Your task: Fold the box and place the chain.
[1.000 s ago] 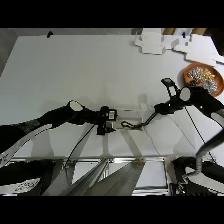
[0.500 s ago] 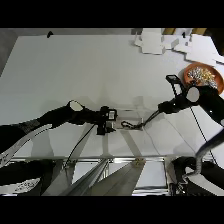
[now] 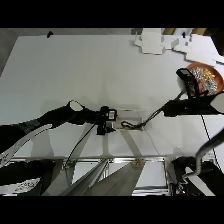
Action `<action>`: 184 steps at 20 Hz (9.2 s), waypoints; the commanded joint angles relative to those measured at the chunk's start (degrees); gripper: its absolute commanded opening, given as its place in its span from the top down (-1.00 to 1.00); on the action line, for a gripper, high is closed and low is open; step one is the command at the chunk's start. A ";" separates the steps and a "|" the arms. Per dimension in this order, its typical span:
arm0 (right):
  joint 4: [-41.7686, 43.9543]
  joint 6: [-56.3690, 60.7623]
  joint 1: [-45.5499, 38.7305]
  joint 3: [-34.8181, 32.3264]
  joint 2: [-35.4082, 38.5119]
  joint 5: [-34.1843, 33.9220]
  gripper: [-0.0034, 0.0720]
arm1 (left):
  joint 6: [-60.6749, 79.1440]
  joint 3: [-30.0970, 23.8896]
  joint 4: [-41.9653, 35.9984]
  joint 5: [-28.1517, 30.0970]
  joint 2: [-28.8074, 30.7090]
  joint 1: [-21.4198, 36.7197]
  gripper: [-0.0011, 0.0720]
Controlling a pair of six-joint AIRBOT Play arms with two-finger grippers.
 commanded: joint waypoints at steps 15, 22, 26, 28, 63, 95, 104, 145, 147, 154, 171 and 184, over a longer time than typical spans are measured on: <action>12.20 2.78 25.97 0.07 11.63 -12.04 0.86 | 0.00 -0.02 0.02 0.02 0.00 0.02 0.22; 10.51 2.86 30.16 0.07 0.92 -16.09 0.86 | 0.00 -0.02 0.02 0.02 0.00 0.02 0.22; 10.16 2.64 30.16 0.07 -5.97 -16.04 0.86 | 0.00 -0.02 0.02 0.04 0.00 0.02 0.22; 9.92 2.64 30.16 0.07 -8.26 -15.98 0.86 | 0.00 -0.02 0.02 0.02 0.00 0.02 0.22; -9.07 4.66 8.41 7.67 -6.99 -3.61 0.39 | 0.00 -0.02 0.02 0.02 0.00 0.02 0.22; -14.34 12.44 0.28 5.66 -29.92 -7.32 0.21 | 0.00 -0.02 0.02 0.02 0.00 0.02 0.22; -16.09 13.03 0.28 5.66 -30.01 -7.52 0.26 | 0.00 -0.02 0.02 0.02 0.00 0.02 0.22; -18.32 13.18 0.28 5.68 -32.85 -8.57 0.86 | 0.00 -0.02 -0.02 0.02 0.00 0.02 0.22; -18.34 12.46 0.28 5.66 -32.65 -7.72 0.86 | 0.00 -0.02 0.00 0.04 0.00 0.02 0.22; -18.25 10.49 0.31 5.66 -25.42 -5.25 0.86 | 0.00 -0.02 0.00 0.04 0.00 0.02 0.22; -3.63 7.23 13.68 5.68 6.05 6.36 0.86 | 0.00 -0.02 0.00 0.02 0.00 0.02 0.22; 7.30 7.19 29.07 5.66 7.34 -9.88 0.86 | 0.00 -0.02 0.00 0.04 0.00 0.02 0.22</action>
